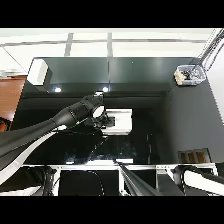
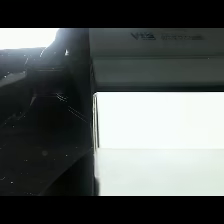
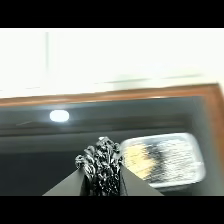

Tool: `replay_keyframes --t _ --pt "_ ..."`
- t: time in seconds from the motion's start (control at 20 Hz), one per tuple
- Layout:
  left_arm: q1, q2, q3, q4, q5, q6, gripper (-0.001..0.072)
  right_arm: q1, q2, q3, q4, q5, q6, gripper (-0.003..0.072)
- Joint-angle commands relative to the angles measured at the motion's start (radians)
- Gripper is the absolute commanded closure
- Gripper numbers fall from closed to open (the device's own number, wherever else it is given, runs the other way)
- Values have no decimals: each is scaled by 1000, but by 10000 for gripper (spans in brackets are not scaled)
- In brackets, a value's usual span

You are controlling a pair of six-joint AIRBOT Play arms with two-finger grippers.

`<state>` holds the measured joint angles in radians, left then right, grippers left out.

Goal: Fold the box and place the chain.

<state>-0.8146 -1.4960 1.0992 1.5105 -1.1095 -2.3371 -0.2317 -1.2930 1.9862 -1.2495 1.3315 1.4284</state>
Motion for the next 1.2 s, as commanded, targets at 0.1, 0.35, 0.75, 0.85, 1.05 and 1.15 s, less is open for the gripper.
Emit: replay_keyframes --t 0.1,0.35,0.75,0.85,1.05,1.15 --pt "1 0 0 0 1 0 684 100 291 -261 187 133 -39 678" --pt "1 0 0 0 0 0 684 302 385 -433 201 287 -39 678" --pt "1 0 0 0 -2 0 683 509 384 -473 370 288 -14 677" --pt "1 0 0 0 -1 0 684 558 383 -506 369 227 -8 677" --pt "1 0 0 -1 -2 0 684 595 373 -584 370 144 -9 677" --pt "1 0 0 -1 -1 0 684 607 355 -602 370 83 -12 677"
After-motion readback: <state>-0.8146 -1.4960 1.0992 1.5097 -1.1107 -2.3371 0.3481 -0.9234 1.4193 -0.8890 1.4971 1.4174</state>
